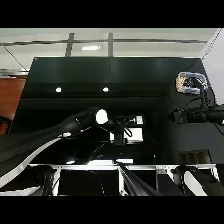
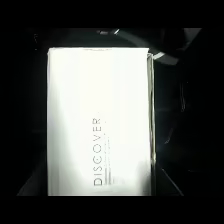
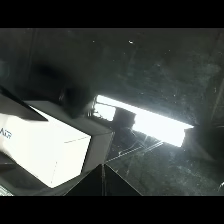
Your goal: Fold the box and place the chain.
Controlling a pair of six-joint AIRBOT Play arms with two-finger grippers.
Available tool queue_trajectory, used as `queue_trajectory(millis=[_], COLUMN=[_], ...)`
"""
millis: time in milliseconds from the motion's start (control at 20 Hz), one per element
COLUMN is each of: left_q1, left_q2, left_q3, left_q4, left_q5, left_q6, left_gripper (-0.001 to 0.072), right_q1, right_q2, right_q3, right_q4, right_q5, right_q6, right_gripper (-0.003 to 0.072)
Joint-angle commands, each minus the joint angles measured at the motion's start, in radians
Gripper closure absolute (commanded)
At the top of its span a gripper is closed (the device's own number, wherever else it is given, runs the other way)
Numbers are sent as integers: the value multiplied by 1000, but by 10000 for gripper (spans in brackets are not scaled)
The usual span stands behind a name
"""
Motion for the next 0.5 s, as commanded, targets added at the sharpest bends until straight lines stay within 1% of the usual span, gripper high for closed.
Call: queue_trajectory(millis=[0, 50, 100, 150, 200, 250, 350, 450], left_q1=[-44, -55, -61, -60, -51, -34, 28, 138], left_q2=[-11, -11, -9, 0, 16, 41, 105, 173], left_q3=[1, 1, 1, 1, 1, 1, 1, 1], left_q4=[61, 58, 60, 72, 113, 178, 339, 501], left_q5=[74, 67, 39, -2, -27, -51, -107, -158], left_q6=[-9, -9, -9, -17, -84, -169, -301, -420], left_gripper=[3, 18, 116, 315, 395, 427, 438, 438], right_q1=[0, 0, 0, 0, 0, 0, 0, 0], right_q2=[1, 1, 1, 1, 1, 1, 1, 1], right_q3=[0, 0, 0, 0, 0, 0, 0, 0], right_q4=[-1, 15, 48, 78, 92, 94, 94, 96], right_q5=[1, 2, 6, 7, 5, 3, -3, -4], right_q6=[-2, -1, -2, -2, -2, -2, -2, -2], right_gripper=[674, 674, 674, 675, 674, 674, 674, 674])
